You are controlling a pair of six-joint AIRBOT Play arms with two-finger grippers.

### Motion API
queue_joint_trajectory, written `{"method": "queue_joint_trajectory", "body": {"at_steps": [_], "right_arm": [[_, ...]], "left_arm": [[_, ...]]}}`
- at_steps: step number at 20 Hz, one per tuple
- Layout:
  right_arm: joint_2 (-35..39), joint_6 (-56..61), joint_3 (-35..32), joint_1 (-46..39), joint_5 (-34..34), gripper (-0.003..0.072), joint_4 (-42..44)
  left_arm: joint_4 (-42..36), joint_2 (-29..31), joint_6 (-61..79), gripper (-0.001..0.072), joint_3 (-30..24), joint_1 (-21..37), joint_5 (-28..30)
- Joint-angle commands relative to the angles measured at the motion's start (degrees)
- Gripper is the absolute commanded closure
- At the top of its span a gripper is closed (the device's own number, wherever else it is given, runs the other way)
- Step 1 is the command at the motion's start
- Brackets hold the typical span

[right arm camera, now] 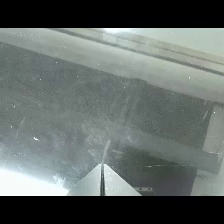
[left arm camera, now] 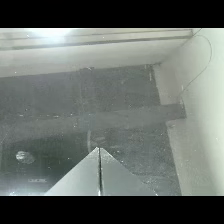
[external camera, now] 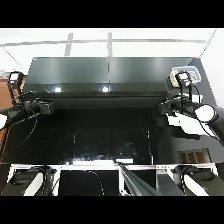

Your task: Fold the box and place the chain.

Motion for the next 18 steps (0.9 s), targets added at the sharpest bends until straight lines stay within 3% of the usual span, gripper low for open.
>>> {"method": "queue_joint_trajectory", "body": {"at_steps": [1, 11, 14, 15, 16, 18], "right_arm": [[0.0, 0.0, 0.0, 0.0, 0.0, 0.0669, 0.0], [0.0, 0.0, 0.0, 0.1, -0.1, 0.0669, 1.4], [-0.1, 0.0, 0.0, 0.1, -8.9, 0.0666, 9.8], [-0.2, 0.0, 0.0, 0.0, -15.3, 0.0465, 9.8], [-0.4, -0.1, 0.0, -0.4, -21.1, -0.0034, 9.4], [-1.3, -0.4, 0.1, -4.1, -29.6, -0.0034, 6.4]], "left_arm": [[0.0, 0.1, 0.0, 0.0681, 0.0, 0.0, 0.0], [0.0, 0.1, 0.0, 0.0681, 0.0, 0.0, 0.0], [0.0, 0.1, 0.0, 0.0681, 0.0, 0.0, 0.0], [0.0, 0.1, 0.0, 0.0681, 0.0, 0.0, 0.0], [0.0, 0.1, 0.0, 0.0681, 0.0, 0.0, 0.0], [0.0, 0.1, 0.0, 0.0681, 0.0, 0.0, 0.0]]}}
